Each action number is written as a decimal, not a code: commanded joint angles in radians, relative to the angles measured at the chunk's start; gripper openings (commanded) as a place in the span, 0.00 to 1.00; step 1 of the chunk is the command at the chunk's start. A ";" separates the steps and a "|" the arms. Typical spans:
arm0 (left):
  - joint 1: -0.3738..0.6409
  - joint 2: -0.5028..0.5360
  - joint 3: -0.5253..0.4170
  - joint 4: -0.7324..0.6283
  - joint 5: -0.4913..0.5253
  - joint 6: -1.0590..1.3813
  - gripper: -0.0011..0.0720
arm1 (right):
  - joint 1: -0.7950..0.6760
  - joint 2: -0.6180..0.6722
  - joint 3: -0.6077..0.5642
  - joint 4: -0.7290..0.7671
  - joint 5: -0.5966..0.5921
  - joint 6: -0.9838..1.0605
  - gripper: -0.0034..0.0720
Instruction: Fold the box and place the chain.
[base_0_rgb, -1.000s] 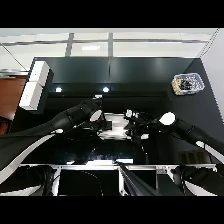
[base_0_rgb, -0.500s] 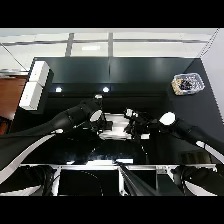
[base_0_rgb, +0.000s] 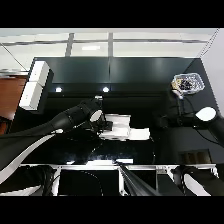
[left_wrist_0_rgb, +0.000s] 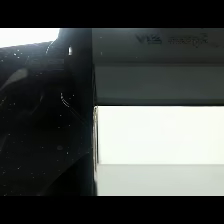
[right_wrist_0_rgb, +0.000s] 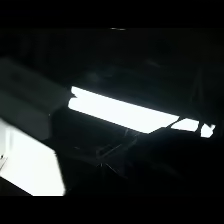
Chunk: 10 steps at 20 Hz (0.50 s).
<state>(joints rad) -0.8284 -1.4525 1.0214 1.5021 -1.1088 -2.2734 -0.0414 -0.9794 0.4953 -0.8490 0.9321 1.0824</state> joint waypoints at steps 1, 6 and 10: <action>0.001 -0.001 0.000 0.000 0.005 -0.001 0.05 | -0.128 0.002 -0.074 0.072 0.055 0.247 0.06; 0.001 -0.001 0.000 0.004 0.004 -0.001 0.05 | 0.016 -0.132 -0.129 0.222 0.119 0.182 0.06; 0.001 -0.001 0.000 0.004 0.004 -0.001 0.05 | 0.106 -0.202 -0.119 0.431 0.109 -0.011 0.06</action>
<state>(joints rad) -0.8284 -1.4525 1.0214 1.5059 -1.1049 -2.2753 0.0120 -1.1347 0.3771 -0.5705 1.0306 1.1915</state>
